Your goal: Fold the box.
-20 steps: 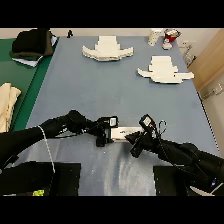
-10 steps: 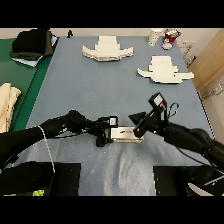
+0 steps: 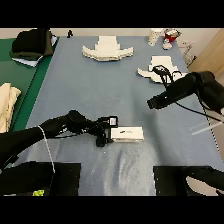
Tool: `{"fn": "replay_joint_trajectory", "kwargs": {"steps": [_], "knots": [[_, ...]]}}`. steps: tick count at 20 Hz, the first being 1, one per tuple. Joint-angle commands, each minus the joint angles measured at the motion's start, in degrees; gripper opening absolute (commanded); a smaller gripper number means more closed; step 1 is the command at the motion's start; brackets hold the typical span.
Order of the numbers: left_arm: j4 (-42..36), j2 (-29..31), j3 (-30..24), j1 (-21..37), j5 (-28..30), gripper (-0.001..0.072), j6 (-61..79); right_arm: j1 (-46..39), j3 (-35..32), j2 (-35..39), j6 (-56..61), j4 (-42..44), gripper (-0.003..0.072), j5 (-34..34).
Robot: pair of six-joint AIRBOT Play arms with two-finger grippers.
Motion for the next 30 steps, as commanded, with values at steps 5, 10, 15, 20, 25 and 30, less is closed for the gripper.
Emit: {"fn": "replay_joint_trajectory", "kwargs": {"steps": [5,10,15,20,25,30], "knots": [[0.0,0.0,0.0,0.1,-0.1,0.0486,0.0,-1.7,7.4,-7.8,5.7,0.0,0.0005,-11.1],[0.7,1.9,0.5,3.8,-0.8,0.0486,-9.3,-1.7,7.4,-7.8,5.7,0.0,0.0005,-11.1],[9.7,10.2,0.7,24.0,2.9,0.0486,-27.8,-1.7,7.4,-7.8,5.7,0.0,0.0005,-11.1],[12.9,3.8,9.6,42.9,17.8,0.0486,-32.1,-1.7,7.4,-7.8,5.7,0.0,0.0005,-11.1],[12.9,-15.7,29.2,49.6,17.5,0.0486,-35.7,-1.7,7.4,-7.8,5.7,0.0,0.0005,-11.1],[13.9,-28.7,42.6,50.5,18.1,0.0486,-35.7,-1.7,7.4,-7.8,5.7,0.0,0.0005,-11.1]]}}
